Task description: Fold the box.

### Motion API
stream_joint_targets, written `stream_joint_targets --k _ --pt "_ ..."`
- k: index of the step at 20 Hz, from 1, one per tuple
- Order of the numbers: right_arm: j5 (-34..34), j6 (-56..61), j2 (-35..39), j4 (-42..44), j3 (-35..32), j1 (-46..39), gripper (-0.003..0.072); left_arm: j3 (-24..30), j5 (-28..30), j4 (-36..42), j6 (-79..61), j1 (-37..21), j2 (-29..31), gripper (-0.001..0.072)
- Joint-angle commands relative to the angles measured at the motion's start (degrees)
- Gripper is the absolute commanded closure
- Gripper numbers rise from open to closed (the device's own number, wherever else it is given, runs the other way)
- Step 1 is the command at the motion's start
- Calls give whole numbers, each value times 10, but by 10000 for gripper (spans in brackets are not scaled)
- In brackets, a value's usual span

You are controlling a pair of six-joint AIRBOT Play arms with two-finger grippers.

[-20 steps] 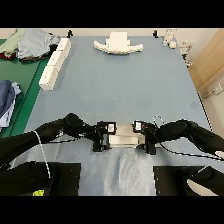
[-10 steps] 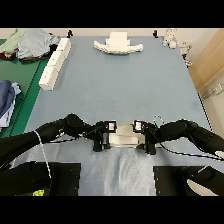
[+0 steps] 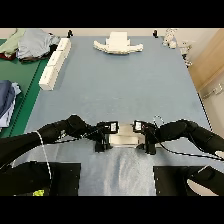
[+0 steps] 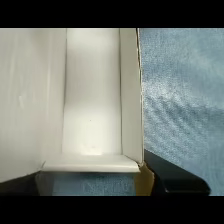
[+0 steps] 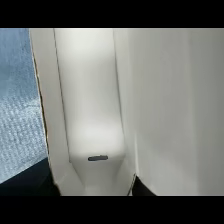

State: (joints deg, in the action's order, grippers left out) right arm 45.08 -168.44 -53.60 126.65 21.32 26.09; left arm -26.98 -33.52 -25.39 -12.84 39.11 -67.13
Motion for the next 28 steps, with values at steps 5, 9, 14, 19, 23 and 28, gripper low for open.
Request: stream_joint_targets --k 5,9,14,19,23,28 --pt "0 0 0 0 0 0 224 0 1 -3 4 2 0 189" --pt "0 0 0 0 0 0 224 0 1 -3 4 2 0 188" --pt "0 0 0 0 0 0 224 0 0 -3 4 2 0 188" --pt "0 0 0 0 0 0 224 0 0 -3 4 2 0 187" --pt "0 0 0 0 0 0 224 0 0 -3 4 2 0 188" --pt "1 0 0 5 0 0 224 0 0 -3 4 2 0 188"
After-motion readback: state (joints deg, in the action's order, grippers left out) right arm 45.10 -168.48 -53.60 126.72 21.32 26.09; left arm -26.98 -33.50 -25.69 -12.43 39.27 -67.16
